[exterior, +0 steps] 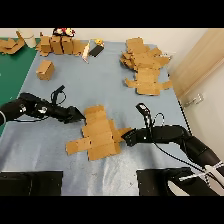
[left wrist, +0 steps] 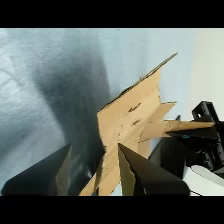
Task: Fold the box.
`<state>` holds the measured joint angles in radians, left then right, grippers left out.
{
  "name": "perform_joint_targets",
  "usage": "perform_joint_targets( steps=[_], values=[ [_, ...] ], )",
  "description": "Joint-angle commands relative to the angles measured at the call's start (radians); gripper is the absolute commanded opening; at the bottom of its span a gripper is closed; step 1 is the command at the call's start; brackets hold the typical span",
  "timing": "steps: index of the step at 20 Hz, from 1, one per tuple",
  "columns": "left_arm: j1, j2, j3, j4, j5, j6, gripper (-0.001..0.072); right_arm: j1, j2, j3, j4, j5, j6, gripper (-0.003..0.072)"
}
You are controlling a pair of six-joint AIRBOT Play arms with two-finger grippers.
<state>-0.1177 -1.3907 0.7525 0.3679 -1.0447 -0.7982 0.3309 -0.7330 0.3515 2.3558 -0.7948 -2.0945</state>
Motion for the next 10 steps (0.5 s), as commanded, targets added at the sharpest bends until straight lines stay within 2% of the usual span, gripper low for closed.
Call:
perform_joint_targets(
  steps=[1, 10],
  values=[
    [-0.047, -0.058, 0.003, -0.106, -0.002, 0.099, 0.0446, 0.002, 0.003, -0.002, -0.002, 0.0, -0.001, -0.0001],
    [-0.138, -0.156, 0.091, -0.165, -0.02, 0.161, 0.0445, 0.002, 0.003, -0.002, -0.003, -0.007, -0.001, 0.0]
  ],
)
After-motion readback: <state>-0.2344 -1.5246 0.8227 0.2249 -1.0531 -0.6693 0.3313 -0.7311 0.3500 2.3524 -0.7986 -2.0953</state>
